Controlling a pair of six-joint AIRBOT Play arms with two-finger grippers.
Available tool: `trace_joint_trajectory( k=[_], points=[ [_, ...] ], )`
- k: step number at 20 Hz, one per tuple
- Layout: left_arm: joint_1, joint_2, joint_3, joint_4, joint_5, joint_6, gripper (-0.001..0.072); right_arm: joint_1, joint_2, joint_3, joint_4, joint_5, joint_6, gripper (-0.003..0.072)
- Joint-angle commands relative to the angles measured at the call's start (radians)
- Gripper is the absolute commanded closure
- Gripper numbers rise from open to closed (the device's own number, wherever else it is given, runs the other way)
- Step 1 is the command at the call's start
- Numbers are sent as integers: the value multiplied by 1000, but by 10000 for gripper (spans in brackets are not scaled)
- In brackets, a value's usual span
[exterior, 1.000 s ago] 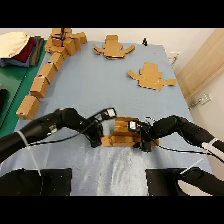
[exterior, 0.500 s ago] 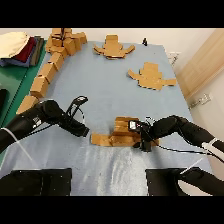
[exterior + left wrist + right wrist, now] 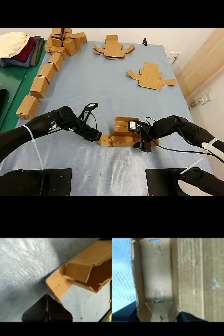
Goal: Fold the box.
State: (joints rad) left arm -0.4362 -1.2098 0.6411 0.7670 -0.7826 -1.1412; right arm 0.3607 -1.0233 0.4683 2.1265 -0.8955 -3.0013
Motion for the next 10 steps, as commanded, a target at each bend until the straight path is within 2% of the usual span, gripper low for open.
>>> trace_joint_trajectory(
  k=[1, 7, 10],
  points=[
    [-41, -11, 0, -60, 31, 14, 696, 1, 0, 0, 0, 0, 0, 173],
    [-49, -10, 103, -77, -67, 45, 694, 1, 0, 0, 0, 0, 0, 173],
    [-50, -11, 127, -103, -54, 45, 690, 1, 0, 0, 0, 0, 0, 173]
  ],
)
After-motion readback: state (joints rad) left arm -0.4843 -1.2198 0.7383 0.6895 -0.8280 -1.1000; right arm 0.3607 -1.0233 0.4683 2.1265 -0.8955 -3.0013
